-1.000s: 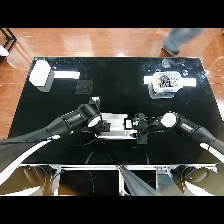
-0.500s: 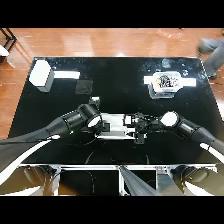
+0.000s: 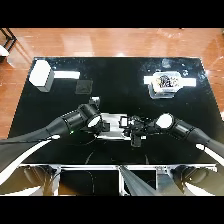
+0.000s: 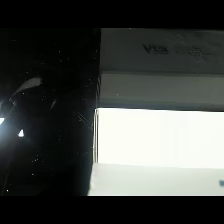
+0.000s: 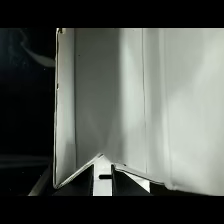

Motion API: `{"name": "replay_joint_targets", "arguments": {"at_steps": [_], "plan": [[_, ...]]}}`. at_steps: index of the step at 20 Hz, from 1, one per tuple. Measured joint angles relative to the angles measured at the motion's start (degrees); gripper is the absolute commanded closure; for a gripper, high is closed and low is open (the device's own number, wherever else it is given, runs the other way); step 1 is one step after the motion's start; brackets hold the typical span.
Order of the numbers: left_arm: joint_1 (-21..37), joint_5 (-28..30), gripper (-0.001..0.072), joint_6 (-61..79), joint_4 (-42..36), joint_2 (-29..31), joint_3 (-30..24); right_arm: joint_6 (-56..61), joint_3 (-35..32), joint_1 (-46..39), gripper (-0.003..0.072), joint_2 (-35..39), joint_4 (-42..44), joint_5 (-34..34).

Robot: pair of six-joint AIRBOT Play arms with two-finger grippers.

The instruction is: Fold the box and place the chain.

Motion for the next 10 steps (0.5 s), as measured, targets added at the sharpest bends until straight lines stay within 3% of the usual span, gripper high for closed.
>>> {"name": "replay_joint_targets", "arguments": {"at_steps": [3, 4, 5, 8, 10], "plan": [[0.0, 0.04, 0.0689, -0.02, -0.02, 0.0, 0.0, 0.17, 0.0, 0.26, 0.0539, -0.39, 1.55, -1.2], [0.0, 0.09, 0.0689, -0.02, -0.04, 0.0, 0.0, 0.17, 0.0, 0.31, 0.0451, -0.46, 1.97, -1.6], [0.0, 0.13, 0.0689, -0.04, -0.04, 0.0, 0.0, 0.2, 0.0, 0.35, 0.0417, -0.5, 2.38, -1.95], [0.0, 0.11, 0.0689, -0.09, -0.04, 0.0, 0.0, 0.17, 0.0, 0.42, 0.0455, -0.57, 3.19, -2.49], [0.0, 0.09, 0.0689, -0.15, -0.07, 0.0, 0.0, 0.22, 0.0, 0.42, 0.0322, -0.61, 3.54, -2.73]]}}
